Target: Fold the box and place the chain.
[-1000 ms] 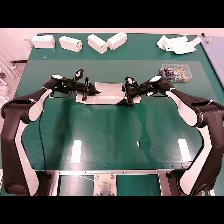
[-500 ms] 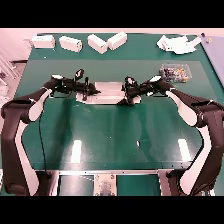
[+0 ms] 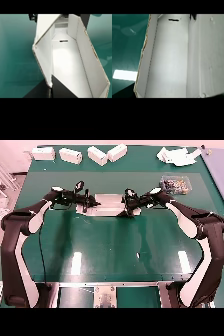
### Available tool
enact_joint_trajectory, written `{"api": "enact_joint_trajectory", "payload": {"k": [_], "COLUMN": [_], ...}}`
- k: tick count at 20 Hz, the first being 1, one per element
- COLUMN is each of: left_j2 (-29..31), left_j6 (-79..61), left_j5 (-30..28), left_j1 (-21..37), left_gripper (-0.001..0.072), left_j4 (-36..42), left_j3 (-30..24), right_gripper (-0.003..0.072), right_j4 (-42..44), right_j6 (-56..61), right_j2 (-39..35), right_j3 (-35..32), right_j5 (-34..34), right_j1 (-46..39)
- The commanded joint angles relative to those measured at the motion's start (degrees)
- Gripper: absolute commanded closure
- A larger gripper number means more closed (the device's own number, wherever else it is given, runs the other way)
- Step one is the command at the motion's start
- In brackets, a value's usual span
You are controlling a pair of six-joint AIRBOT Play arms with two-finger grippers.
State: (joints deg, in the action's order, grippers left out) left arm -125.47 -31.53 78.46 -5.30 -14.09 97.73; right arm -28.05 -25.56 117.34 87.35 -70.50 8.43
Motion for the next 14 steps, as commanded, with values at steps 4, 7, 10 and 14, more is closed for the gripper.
{"api": "enact_joint_trajectory", "payload": {"k": [4,7,10,14], "left_j2": [0.0,0.0,0.0,0.0], "left_j6": [0.0,0.0,0.0,0.0], "left_j5": [0.0,0.0,0.1,0.0], "left_j1": [0.0,0.0,0.0,0.0], "left_gripper": [0.0688,0.0688,0.0688,0.0688], "left_j4": [0.0,0.0,0.2,0.6], "left_j3": [0.0,0.0,0.0,0.0], "right_gripper": [0.0123,0.0123,0.0123,0.0123], "right_j4": [0.0,0.0,0.0,0.0], "right_j6": [0.0,0.0,0.0,0.0], "right_j2": [0.0,0.0,0.0,0.0], "right_j3": [0.0,0.0,0.0,0.0], "right_j5": [-0.1,-0.1,-0.1,0.0], "right_j1": [0.0,0.0,0.0,0.0]}}
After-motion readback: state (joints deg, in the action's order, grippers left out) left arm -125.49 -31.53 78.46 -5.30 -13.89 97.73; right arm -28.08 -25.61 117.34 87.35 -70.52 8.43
